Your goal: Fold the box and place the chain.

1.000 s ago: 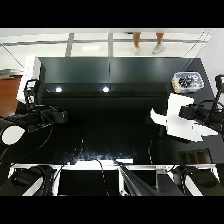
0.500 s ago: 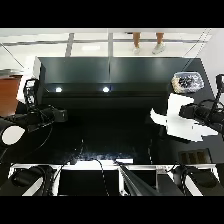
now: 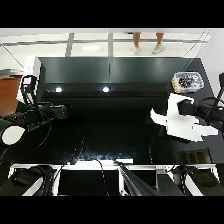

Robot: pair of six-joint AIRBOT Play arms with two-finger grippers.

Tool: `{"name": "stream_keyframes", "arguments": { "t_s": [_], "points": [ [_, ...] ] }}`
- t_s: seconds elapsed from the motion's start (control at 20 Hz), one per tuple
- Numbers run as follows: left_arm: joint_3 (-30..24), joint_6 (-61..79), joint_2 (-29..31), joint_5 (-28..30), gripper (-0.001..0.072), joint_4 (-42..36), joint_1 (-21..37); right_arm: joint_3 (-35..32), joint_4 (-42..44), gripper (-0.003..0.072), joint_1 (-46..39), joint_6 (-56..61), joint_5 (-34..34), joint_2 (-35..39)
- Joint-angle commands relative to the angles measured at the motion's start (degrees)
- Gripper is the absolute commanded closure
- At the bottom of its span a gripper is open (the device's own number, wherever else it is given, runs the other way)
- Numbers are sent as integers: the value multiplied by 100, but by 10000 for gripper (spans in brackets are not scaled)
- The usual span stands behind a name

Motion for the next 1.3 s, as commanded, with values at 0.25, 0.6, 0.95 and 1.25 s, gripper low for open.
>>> {"name": "stream_keyframes", "arguments": {
  "t_s": [0.25,0.6,0.95,1.25],
  "points": [
    [0,9,0,-605,0,-122,-9,702,1032,-8,-4730,-935,269,-1502],
    [0,9,0,-568,0,-374,-9,1331,3093,-8,-7134,-3206,1930,-3460],
    [0,9,0,-570,0,-437,-7,2332,3287,-8,-6710,-4461,3493,-5619],
    [0,9,0,-573,0,-442,-9,2892,3161,-8,-5897,-4614,3794,-6363]
  ]
}}
